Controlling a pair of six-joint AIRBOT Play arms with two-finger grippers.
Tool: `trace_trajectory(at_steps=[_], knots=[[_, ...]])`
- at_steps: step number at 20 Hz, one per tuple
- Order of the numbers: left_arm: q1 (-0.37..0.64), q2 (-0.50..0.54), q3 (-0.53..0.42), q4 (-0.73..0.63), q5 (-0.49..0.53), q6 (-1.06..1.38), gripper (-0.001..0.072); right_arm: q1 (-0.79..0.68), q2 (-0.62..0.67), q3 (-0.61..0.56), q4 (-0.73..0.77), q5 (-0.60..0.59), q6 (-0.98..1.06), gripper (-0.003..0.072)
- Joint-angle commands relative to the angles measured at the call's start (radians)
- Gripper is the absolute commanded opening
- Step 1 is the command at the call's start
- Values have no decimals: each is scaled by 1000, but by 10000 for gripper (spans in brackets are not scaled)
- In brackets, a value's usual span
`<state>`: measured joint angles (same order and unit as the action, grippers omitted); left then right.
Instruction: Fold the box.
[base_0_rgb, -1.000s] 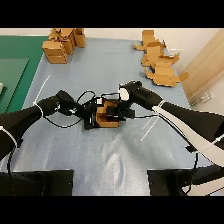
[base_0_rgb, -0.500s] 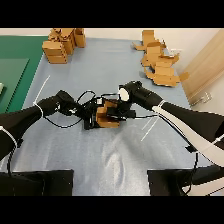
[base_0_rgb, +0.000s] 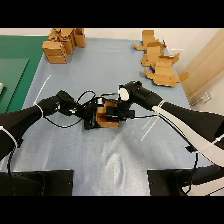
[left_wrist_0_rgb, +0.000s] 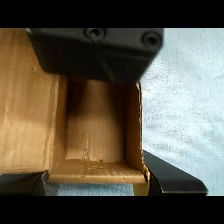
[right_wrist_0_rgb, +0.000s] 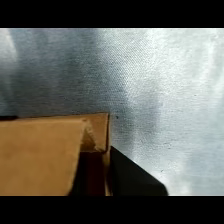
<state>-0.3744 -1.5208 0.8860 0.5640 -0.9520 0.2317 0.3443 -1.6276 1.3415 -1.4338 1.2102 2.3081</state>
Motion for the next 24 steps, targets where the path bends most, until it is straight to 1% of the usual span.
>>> trace_trajectory(at_steps=[1,6,7,8,9,10,14,15,16,19,21,22,23,24], knots=[[0,0,1,3,0,2,104,0,0,0,13,4,0,0],[0,0,1,3,-1,2,104,0,0,0,13,4,-1,7],[0,0,1,3,-1,2,104,0,1,0,13,4,-6,37],[0,0,1,3,-1,2,104,-1,2,0,12,10,-23,211],[0,0,0,4,-1,2,104,-2,5,0,0,23,-42,349],[0,0,1,4,-1,2,104,-2,8,0,-27,42,-48,397],[0,0,0,4,-1,2,104,-5,58,-1,-86,60,-121,398],[0,0,0,4,-1,2,104,-9,72,-1,-88,62,-137,416],[0,0,0,4,-1,2,104,-15,85,-1,-97,72,-138,495],[0,0,0,4,-1,2,104,-37,107,-2,-135,140,-179,497],[0,0,0,4,-1,2,104,-58,139,-13,-154,150,-242,496],[0,0,0,4,-1,2,104,-64,174,-28,-170,137,-286,432],[0,0,0,4,-1,2,104,-69,223,-50,-171,112,-309,254],[0,0,0,4,-1,2,104,-82,292,-92,-175,56,-317,87]])
